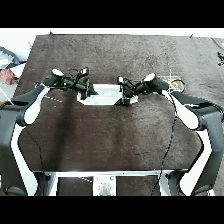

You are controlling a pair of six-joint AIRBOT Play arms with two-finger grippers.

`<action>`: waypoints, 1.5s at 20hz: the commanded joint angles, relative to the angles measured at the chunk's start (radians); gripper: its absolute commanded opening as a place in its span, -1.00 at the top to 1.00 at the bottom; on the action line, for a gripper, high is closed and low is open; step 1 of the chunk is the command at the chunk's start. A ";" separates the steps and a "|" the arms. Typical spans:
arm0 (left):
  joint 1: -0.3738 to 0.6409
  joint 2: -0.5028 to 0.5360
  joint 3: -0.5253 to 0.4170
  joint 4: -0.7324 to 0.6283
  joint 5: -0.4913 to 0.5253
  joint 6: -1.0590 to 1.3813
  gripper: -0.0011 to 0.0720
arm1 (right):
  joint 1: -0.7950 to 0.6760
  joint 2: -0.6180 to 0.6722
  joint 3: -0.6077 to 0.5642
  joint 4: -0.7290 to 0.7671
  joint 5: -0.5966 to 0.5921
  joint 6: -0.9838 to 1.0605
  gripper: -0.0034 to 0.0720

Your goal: Fold the box and place the chain.

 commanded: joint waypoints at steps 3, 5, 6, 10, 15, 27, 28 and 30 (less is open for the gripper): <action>0.001 0.000 0.000 0.000 0.000 0.000 0.93 | 0.000 0.000 0.000 0.001 -0.003 0.000 -0.11; 0.001 0.000 0.000 0.000 0.000 0.000 0.93 | 0.000 0.000 0.000 0.000 -0.003 0.000 -0.11; 0.001 0.000 0.000 0.000 0.000 0.000 0.93 | 0.000 0.000 0.000 0.001 -0.003 0.000 -0.11; 0.001 0.000 0.000 0.000 0.000 0.000 0.93 | 0.000 0.000 0.000 0.001 -0.003 0.000 -0.11; 0.001 0.000 0.000 0.003 -0.008 -0.004 0.93 | 0.000 0.000 0.000 0.001 -0.003 0.000 -0.11; 0.051 0.006 0.051 0.000 -0.179 -0.021 -0.19 | 0.000 0.000 0.000 0.001 -0.002 0.000 -0.11; 0.068 0.006 0.070 0.002 -0.211 -0.037 -0.18 | 0.000 0.000 0.000 0.001 -0.003 0.000 -0.11; 0.111 0.006 0.109 0.000 -0.267 -0.038 -0.18 | 0.000 0.000 0.000 0.001 -0.003 0.000 -0.11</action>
